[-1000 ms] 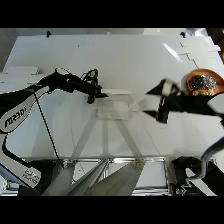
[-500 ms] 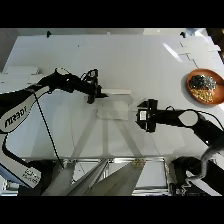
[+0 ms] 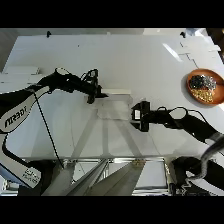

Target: Fold the box and place the chain.

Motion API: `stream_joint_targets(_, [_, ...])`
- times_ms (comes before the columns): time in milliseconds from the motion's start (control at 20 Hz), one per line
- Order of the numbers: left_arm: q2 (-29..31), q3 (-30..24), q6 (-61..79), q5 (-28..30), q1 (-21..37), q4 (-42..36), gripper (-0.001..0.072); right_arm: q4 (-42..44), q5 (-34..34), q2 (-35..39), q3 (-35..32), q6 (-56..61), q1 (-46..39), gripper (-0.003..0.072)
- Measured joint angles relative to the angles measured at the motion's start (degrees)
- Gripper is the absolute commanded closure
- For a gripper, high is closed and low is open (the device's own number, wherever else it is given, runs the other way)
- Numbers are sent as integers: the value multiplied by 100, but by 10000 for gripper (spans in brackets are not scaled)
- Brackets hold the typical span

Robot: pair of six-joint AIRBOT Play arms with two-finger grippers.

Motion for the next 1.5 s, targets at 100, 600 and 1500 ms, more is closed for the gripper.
stream_joint_targets(100, [0, 0, 0, 2, 0, 0, 701, 304, -52, -138, 0, -149, 0, 1])
stream_joint_targets(600, [0, 0, -2, 2, 0, -2, 701, 1676, -909, -22, -2, -238, 0, 1])
stream_joint_targets(1500, [0, 0, 2, 0, 0, 0, 701, 1714, -966, 317, -4, -280, -219, 1])
